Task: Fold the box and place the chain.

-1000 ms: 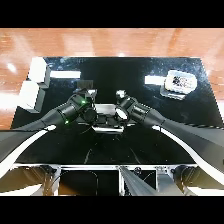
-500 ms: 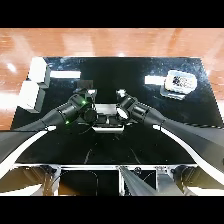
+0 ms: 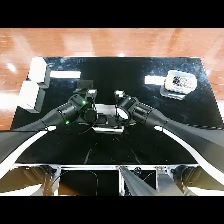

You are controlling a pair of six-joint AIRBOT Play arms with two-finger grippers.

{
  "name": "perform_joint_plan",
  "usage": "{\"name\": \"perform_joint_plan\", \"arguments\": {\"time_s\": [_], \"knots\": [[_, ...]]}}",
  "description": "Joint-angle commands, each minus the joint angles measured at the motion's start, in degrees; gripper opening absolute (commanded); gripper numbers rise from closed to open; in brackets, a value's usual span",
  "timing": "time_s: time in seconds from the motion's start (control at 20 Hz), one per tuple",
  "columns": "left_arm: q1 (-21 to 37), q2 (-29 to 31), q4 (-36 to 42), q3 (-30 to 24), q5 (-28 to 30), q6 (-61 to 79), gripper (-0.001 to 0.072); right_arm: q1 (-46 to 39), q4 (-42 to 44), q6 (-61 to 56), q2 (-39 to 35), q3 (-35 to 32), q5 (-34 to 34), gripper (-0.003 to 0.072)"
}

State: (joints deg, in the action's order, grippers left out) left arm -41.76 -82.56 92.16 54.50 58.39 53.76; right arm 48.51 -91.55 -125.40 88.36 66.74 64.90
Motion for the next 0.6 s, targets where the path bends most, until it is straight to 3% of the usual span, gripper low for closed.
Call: {"name": "perform_joint_plan", "arguments": {"time_s": [0.0, 0.2, 0.25, 0.3, 0.55], "knots": [[-0.02, 0.00, 0.09, 0.02, 0.13, -0.13, 0.0022, -0.79, -1.97, 0.00, -0.90, -0.04, 1.70, 0.0425], [-0.15, 0.00, 0.07, 0.02, 0.13, -0.13, 0.0022, -2.75, -1.90, -0.11, -0.85, -0.04, 1.36, 0.0421], [-0.15, 0.00, 0.07, 0.02, 0.11, -0.13, 0.0022, -2.93, -1.73, 0.02, -0.83, -0.04, 0.76, 0.0275], [-0.15, 0.00, 0.07, 0.02, 0.04, -0.13, 0.0022, -3.15, -0.98, 0.31, -0.81, -0.04, -0.35, 0.0236], [-0.15, 0.00, 0.09, 0.02, 0.11, -0.13, 0.0022, -3.15, 4.50, 1.60, 0.92, -0.04, -3.41, 0.0236]]}}
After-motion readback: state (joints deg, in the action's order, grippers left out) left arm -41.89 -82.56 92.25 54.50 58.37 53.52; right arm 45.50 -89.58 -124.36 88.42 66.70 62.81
